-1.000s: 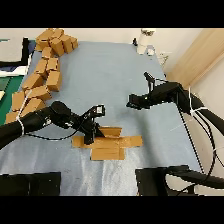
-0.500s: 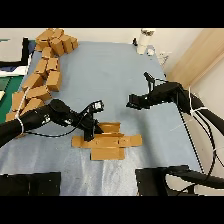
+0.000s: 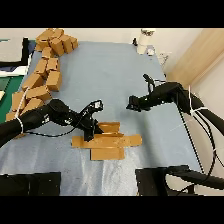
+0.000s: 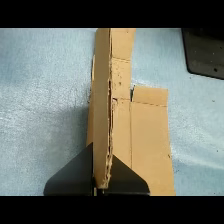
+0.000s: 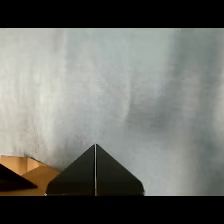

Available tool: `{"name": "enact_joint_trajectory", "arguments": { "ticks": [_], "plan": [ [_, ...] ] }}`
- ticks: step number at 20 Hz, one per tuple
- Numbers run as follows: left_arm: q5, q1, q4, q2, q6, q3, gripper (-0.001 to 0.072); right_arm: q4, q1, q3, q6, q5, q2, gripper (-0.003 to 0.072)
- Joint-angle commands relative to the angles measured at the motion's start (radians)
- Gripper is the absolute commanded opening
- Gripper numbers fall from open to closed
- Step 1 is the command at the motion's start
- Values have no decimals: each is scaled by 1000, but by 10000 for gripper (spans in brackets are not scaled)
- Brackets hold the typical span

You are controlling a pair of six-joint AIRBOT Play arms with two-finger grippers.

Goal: Fold the box.

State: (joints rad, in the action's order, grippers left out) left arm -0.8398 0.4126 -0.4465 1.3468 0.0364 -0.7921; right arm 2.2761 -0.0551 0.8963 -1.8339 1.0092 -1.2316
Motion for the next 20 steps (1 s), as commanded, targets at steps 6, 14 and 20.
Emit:
{"name": "enact_joint_trajectory", "arguments": {
  "ticks": [6, 14, 20],
  "plan": [
    [2, -1, 1, 0, 0, -1, 10, -390, -203, -29, 309, 149, 151, 4],
    [2, -1, 1, 0, 0, 0, 11, -479, -343, -319, 439, 134, 299, 4],
    [2, -1, 1, 0, 0, 0, 11, -530, -343, -351, 433, 34, 265, 4]
  ]
}}
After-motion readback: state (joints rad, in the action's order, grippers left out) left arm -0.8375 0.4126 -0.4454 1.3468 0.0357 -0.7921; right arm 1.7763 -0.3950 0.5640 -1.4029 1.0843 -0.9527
